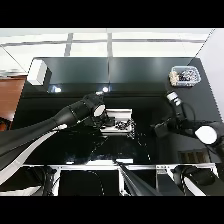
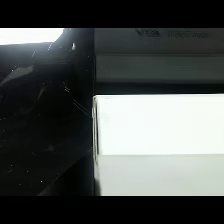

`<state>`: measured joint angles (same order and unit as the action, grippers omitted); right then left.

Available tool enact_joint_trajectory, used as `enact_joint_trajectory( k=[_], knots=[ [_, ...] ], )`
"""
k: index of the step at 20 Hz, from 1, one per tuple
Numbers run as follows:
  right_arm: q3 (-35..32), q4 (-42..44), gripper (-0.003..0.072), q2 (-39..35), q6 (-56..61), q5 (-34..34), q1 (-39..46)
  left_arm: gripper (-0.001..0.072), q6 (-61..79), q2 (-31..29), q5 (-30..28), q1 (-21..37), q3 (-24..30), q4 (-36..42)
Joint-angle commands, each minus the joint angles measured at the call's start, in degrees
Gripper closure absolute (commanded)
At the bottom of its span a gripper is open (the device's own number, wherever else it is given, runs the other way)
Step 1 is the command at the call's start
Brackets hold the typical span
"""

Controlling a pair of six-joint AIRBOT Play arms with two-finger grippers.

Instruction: Fold the box and place the chain.

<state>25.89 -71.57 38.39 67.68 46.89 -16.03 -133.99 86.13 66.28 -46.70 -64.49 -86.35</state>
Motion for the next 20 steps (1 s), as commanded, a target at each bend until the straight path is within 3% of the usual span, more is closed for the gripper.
enact_joint_trajectory(
  k=[1, 4, 7, 8, 11, 20],
  knots=[
    [-4.4, 0.2, -0.0034, 4.2, -14.9, -12.3, -0.9, 0.0680, 0.0, 0.0, -0.1, 0.0, 0.0, -0.2],
    [-1.8, 12.0, -0.0027, 11.6, -32.1, -16.7, -1.5, 0.0680, 0.0, 0.0, 0.0, 0.1, 0.0, -0.2],
    [-0.4, 39.5, -0.0027, 18.1, -68.8, -9.0, -1.5, 0.0680, 0.0, 0.0, 0.0, 0.0, 0.0, -0.2],
    [-0.4, 44.1, -0.0027, 19.8, -77.5, -5.4, -1.5, 0.0680, 0.0, 0.0, 0.0, 0.0, 0.0, -0.2],
    [-0.4, 39.8, -0.0027, 21.8, -79.3, -3.4, -1.5, 0.0680, 0.0, 0.0, 0.0, 0.0, 0.0, -0.1],
    [-0.2, 42.6, -0.0027, 25.4, -84.3, -4.0, -1.6, 0.0680, 0.0, 0.0, 0.0, 0.0, 0.0, -0.1]
  ],
)
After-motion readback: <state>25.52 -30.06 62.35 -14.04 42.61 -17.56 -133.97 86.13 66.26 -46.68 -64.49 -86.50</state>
